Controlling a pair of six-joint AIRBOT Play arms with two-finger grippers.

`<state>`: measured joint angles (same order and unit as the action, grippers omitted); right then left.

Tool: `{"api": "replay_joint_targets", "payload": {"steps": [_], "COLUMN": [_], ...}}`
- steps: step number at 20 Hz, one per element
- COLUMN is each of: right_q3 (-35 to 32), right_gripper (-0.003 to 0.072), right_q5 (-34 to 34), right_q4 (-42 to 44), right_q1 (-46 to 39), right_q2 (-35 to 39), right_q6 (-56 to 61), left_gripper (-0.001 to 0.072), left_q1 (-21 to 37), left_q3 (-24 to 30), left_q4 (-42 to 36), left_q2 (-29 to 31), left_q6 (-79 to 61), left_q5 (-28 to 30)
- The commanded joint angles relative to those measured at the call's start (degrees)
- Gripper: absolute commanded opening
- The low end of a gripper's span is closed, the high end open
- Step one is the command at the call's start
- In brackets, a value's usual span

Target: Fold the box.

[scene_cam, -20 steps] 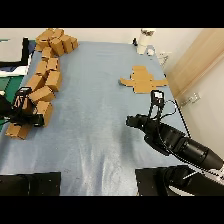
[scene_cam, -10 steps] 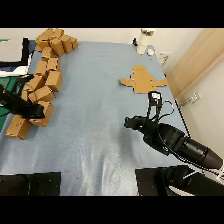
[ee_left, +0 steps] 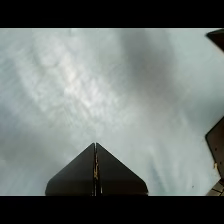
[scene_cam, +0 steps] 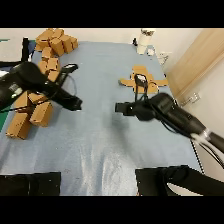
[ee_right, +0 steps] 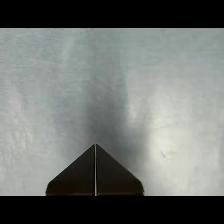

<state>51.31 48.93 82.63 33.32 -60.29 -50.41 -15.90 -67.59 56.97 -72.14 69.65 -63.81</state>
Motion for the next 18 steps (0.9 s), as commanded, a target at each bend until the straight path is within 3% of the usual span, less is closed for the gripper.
{"api": "replay_joint_targets", "payload": {"steps": [1, 6, 18], "right_q3": [10.91, 19.71, 20.02], "right_gripper": [0.0004, 0.0004, 0.0004], "right_q5": [4.13, 7.41, 7.67], "right_q4": [11.28, 19.15, 19.98], "right_q1": [-3.82, -3.98, -3.85], "right_q2": [-11.56, -21.7, -22.38], "right_q6": [-13.0, -18.78, -18.64], "left_gripper": [0.0011, 0.0012, 0.0012], "left_q1": [-5.35, -6.25, -6.27], "left_q3": [-6.36, -8.52, -8.52], "left_q4": [-0.48, -2.78, -2.75], "left_q2": [-7.58, -11.21, -11.28], "left_q6": [2.54, 3.3, 3.3], "left_q5": [1.95, 2.82, 2.78]}}
